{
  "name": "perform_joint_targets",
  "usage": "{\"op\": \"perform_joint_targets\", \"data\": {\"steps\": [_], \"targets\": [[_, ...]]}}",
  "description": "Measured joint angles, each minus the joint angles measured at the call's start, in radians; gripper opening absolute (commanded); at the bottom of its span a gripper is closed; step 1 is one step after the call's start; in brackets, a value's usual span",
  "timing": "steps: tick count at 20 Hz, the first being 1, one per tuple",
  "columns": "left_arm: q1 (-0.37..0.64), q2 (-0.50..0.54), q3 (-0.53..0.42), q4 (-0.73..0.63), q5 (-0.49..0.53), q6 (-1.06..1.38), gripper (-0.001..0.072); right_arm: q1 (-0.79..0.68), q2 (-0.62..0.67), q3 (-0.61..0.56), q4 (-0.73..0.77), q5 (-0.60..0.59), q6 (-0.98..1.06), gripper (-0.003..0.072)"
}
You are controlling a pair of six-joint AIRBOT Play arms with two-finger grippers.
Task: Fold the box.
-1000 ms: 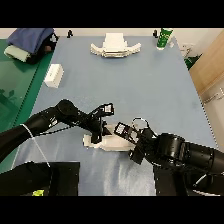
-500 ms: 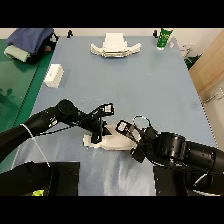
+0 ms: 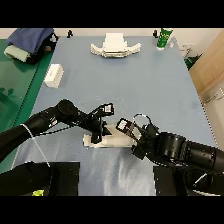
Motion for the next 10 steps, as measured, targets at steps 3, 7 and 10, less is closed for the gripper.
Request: {"op": "perform_joint_targets", "data": {"steps": [3, 7, 10], "targets": [[0.000, 0.000, 0.000, 0.000, 0.000, 0.000, 0.0014, -0.058, 0.000, -0.010, 0.031, 0.054, -0.102, 0.0661], [0.000, 0.000, 0.000, 0.000, 0.000, 0.000, 0.0014, -0.241, 0.000, -0.033, 0.297, 0.117, -0.471, 0.0662], [0.000, 0.000, 0.000, 0.000, 0.000, 0.000, 0.0014, -0.410, -0.001, -0.047, 0.573, 0.113, -0.843, 0.0663]]}}
